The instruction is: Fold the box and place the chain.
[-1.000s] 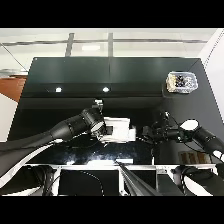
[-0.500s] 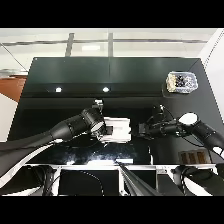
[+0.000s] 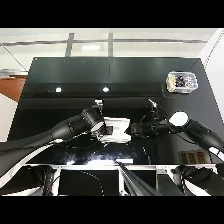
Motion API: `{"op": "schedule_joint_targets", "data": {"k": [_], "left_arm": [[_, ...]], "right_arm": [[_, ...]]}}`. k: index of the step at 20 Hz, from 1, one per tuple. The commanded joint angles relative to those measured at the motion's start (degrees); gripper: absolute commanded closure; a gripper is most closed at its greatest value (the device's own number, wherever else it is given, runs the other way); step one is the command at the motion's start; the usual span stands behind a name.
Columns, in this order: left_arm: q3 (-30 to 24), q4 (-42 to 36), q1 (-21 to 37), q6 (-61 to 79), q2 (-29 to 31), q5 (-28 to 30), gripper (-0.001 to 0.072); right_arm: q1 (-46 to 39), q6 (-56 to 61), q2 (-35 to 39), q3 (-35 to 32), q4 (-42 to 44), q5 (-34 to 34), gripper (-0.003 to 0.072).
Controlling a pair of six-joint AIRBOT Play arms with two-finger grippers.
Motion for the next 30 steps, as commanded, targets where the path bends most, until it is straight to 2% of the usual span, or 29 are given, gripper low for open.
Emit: {"op": "schedule_joint_targets", "data": {"k": [1,2,5,9,11,22,23,28,30], "left_arm": [[0.00,0.00,0.04,0.02,-0.02,0.00,0.0676],[0.00,0.00,0.04,0.02,-0.02,0.00,0.0676],[0.00,0.00,0.04,0.02,-0.02,0.00,0.0676],[0.00,0.00,0.04,0.02,-0.02,0.00,0.0676],[0.00,0.00,0.04,0.02,-0.02,0.00,0.0676],[0.00,0.00,0.04,0.02,-0.02,0.00,0.0676],[0.00,0.00,0.04,0.02,-0.02,0.00,0.0676],[0.00,0.00,0.04,0.02,-0.02,0.00,0.0676],[0.00,0.00,0.04,0.02,-0.02,0.00,0.0676]], "right_arm": [[3.08,5.49,0.00,0.44,-3.34,-3.26,0.0225],[3.54,5.81,0.00,0.44,-3.50,-3.82,0.0279],[5.25,8.48,-0.02,0.72,-5.18,-6.73,0.0281],[9.01,21.70,-0.04,3.98,-19.82,-6.73,0.0281],[10.34,26.51,-0.24,5.44,-24.26,-5.81,0.0281],[15.91,34.97,-6.05,10.60,-30.58,-2.67,0.0282],[16.44,36.52,-6.36,11.32,-32.00,-2.32,0.0306],[18.71,41.66,-9.84,16.02,-38.01,4.81,0.0323],[19.41,42.77,-11.32,17.73,-38.38,5.73,0.0322]]}}
